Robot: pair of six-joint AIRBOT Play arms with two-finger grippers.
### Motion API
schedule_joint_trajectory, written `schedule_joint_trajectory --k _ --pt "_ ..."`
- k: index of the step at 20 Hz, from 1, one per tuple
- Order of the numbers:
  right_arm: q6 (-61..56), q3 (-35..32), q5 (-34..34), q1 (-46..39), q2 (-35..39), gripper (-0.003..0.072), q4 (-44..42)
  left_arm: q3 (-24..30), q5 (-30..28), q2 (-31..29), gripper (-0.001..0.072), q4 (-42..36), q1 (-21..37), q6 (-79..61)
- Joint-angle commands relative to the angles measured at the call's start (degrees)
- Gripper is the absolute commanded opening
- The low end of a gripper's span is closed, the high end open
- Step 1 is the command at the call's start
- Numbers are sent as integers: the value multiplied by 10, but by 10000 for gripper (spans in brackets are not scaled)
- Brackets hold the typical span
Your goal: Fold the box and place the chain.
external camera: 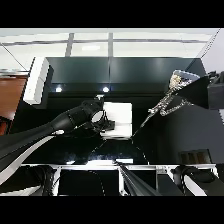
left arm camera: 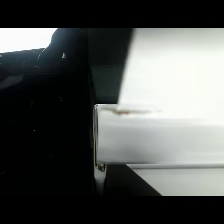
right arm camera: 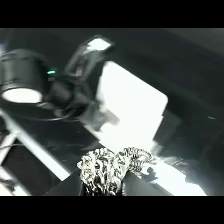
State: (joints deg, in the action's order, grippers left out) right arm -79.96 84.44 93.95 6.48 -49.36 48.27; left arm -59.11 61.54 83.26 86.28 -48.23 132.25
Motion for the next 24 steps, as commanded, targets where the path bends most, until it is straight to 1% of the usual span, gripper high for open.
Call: schedule_joint_trajectory --k 1,5,9,15,18,22,24 --pt "-17 -19 -35 32 2 13 -49 0 0 0 27 0 0 0" --pt "-19 -47 -101 76 -9 13 -100 0 0 0 26 0 0 0" --pt "-19 -47 -142 108 -28 13 -113 0 0 0 27 0 0 0" --pt "-17 -47 -177 114 -57 13 -117 0 0 0 27 0 0 0" --pt "-2 -47 -180 114 -72 13 -144 0 -1 0 27 0 0 0" --pt "3 -47 -183 114 -73 13 -148 0 0 0 27 0 0 0" --pt "7 -47 -184 114 -73 13 -174 0 0 0 27 0 0 0"
